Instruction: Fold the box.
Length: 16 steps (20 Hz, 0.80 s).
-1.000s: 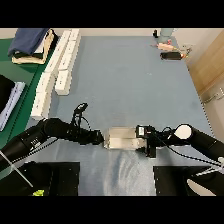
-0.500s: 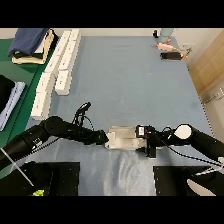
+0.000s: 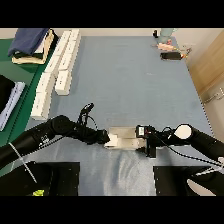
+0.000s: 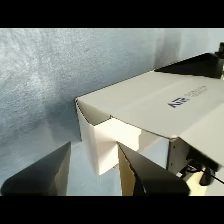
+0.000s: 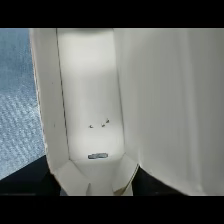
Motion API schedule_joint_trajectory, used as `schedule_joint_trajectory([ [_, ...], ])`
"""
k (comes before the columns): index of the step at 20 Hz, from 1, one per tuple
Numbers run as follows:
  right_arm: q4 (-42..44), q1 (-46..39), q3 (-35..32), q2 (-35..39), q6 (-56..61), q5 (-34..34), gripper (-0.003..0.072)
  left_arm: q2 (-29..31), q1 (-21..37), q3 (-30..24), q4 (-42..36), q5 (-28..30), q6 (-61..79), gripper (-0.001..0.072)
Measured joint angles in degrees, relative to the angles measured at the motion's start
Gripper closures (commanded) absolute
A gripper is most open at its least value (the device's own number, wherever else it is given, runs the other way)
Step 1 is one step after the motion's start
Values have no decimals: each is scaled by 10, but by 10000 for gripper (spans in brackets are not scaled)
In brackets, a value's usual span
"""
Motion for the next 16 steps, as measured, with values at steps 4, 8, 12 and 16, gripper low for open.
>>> schedule_joint_trajectory([
  [4, 0, 0, 0, 0, 0, 0, 182, -22, -67, 47, 143, -2, -149, 293],
  [8, 0, 0, 0, 0, 0, 0, 182, -68, -123, 101, 239, -21, -257, 293],
  [12, 0, 0, 0, 0, 0, 0, 182, -116, -159, 152, 307, -61, -338, 293],
  [16, 0, 0, 0, 0, 0, 0, 182, -159, -183, 196, 344, -93, -386, 293],
])
